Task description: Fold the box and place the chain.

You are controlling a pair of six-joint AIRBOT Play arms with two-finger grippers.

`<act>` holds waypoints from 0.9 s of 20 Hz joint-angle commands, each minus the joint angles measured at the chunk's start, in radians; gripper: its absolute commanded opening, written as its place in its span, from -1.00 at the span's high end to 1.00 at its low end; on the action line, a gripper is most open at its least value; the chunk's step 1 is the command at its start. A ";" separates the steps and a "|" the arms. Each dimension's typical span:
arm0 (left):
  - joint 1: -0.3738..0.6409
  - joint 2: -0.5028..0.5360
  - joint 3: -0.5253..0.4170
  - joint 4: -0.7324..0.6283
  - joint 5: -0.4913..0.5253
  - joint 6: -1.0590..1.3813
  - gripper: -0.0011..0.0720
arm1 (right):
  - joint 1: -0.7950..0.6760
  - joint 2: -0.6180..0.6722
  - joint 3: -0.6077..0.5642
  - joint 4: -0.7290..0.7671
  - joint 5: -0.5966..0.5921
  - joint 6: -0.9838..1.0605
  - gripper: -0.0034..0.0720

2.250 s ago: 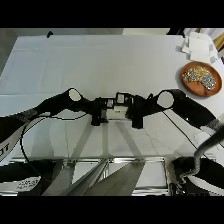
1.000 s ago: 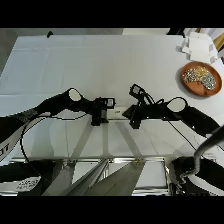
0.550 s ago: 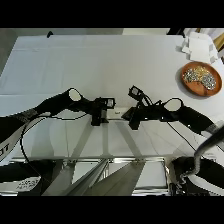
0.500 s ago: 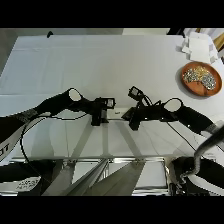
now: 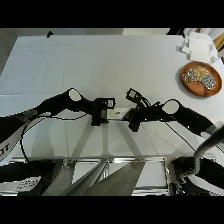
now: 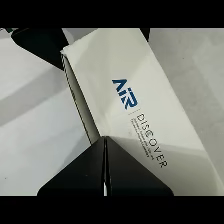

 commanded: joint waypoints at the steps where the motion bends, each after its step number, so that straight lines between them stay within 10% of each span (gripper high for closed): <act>1: 0.000 0.000 0.000 0.000 0.000 0.001 0.95 | -0.010 0.060 0.035 0.005 -0.044 -0.004 0.87; 7: 0.000 0.000 0.000 0.000 0.001 0.001 0.95 | -0.192 0.213 0.074 -0.009 0.212 -0.245 0.34; 9: 0.000 0.000 0.000 0.000 0.000 0.001 0.95 | -0.225 0.192 0.072 -0.055 0.257 -0.275 -0.57; 11: 0.000 0.000 0.000 0.000 0.000 0.001 0.95 | -0.230 0.146 0.072 -0.108 0.253 -0.346 -0.94; 18: 0.000 0.000 0.000 0.000 0.000 0.001 0.95 | -0.228 0.038 0.023 -0.111 0.239 -0.554 -0.96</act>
